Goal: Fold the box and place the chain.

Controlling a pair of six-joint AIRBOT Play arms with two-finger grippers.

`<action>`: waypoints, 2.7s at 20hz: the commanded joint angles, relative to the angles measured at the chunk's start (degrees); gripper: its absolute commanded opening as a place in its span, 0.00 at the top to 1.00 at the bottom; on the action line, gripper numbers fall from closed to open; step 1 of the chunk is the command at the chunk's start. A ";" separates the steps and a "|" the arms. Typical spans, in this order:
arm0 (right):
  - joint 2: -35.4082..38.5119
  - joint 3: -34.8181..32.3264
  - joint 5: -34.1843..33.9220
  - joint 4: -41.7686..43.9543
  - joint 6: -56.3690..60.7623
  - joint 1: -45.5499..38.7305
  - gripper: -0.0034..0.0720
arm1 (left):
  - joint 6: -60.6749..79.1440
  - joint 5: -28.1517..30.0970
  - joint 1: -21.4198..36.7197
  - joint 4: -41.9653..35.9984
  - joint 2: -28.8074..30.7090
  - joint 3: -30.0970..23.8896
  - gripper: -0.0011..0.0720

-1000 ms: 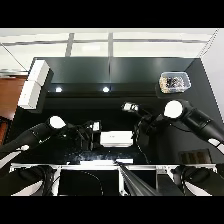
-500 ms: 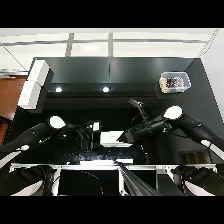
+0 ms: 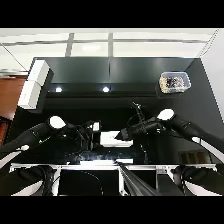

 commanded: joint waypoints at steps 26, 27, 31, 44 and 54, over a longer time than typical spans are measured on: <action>28.28 6.71 14.47 -20.59 7.93 -30.64 0.93 | -39.10 -5.53 -7.69 18.82 8.55 12.02 0.01; 28.28 6.71 14.51 -20.61 7.93 -30.64 0.93 | -39.21 -3.08 -8.72 18.80 6.23 13.60 0.01; 28.28 6.71 14.60 -20.61 8.35 -30.64 0.93 | -39.19 -2.08 -12.76 18.38 -2.21 20.02 0.01; 28.28 6.71 14.40 -20.61 8.35 -30.64 0.93 | -39.17 -3.30 -16.04 18.60 -5.75 21.11 0.01; 28.28 6.69 13.68 -21.11 8.37 -30.64 0.93 | -39.12 -2.23 -17.99 19.74 -6.03 21.07 0.01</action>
